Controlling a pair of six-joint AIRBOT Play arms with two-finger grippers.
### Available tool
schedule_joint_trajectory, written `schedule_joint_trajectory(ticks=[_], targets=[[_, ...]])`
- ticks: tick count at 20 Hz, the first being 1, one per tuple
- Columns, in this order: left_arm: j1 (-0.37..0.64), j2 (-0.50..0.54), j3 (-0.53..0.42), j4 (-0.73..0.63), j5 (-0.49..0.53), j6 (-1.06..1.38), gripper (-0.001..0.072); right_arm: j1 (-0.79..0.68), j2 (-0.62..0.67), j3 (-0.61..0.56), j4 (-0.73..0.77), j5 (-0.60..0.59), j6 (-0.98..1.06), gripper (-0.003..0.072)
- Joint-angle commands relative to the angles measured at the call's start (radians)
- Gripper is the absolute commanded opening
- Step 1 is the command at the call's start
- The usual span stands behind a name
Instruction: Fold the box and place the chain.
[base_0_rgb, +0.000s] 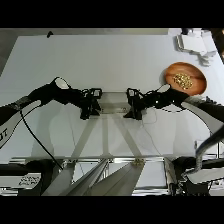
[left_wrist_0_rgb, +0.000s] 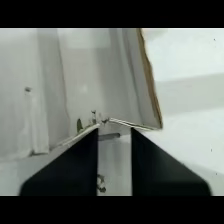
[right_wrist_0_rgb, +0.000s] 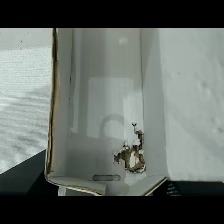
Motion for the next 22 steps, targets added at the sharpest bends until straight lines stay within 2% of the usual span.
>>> schedule_joint_trajectory(ticks=[1, 2, 4, 5, 6, 7, 8, 10, 11, 12, 17, 20, 22], targets=[[-0.001, -0.001, 0.0, -0.054, 0.013, 0.0, 0.0122, 0.0, 0.0, 0.001, 0.001, 0.0, 0.0, 0.0506], [-0.001, -0.001, 0.0, -0.055, 0.01, 0.0, 0.0082, 0.0, 0.0, 0.001, 0.001, 0.0, 0.0, 0.0506], [-0.002, -0.001, 0.0, -0.061, -0.002, -0.001, 0.0077, 0.0, 0.0, 0.001, 0.001, 0.0, 0.0, 0.0506], [-0.002, -0.002, 0.0, -0.071, -0.009, -0.001, 0.0107, 0.0, 0.0, 0.001, 0.001, 0.0, 0.0, 0.0506], [-0.002, -0.002, 0.0, -0.081, -0.009, -0.002, 0.023, 0.0, 0.0, 0.001, 0.001, 0.0, 0.0, 0.0506], [-0.002, -0.002, 0.0, -0.093, -0.009, -0.005, 0.0303, 0.0, 0.0, 0.001, 0.001, 0.0, 0.0, 0.0506], [-0.002, -0.002, 0.0, -0.098, -0.009, -0.005, 0.0302, 0.0, 0.0, 0.001, 0.001, 0.0, 0.0, 0.0506], [-0.002, -0.001, 0.0, -0.096, -0.01, -0.005, 0.0257, 0.0, 0.0, 0.001, 0.001, 0.0, 0.0, 0.0506], [-0.002, 0.001, 0.0, -0.092, -0.01, -0.014, 0.0173, 0.0, 0.0, 0.001, 0.001, 0.0, 0.0, 0.0506], [0.002, 0.006, 0.0, -0.082, -0.01, -0.035, 0.003, 0.0, 0.0, 0.001, 0.001, 0.0, 0.0, 0.0506], [0.082, 0.109, 0.0, -0.054, -0.011, -0.126, 0.0012, 0.0, 0.0, 0.001, 0.001, 0.0, 0.0, 0.0506], [0.18, 0.193, 0.0, 0.066, -0.013, -0.246, 0.0012, 0.0, 0.0, 0.001, 0.001, 0.0, 0.0, 0.0506], [0.253, 0.237, 0.0, 0.173, 0.005, -0.505, 0.001, 0.0, 0.0, 0.001, 0.001, 0.0, 0.0, 0.0506]])
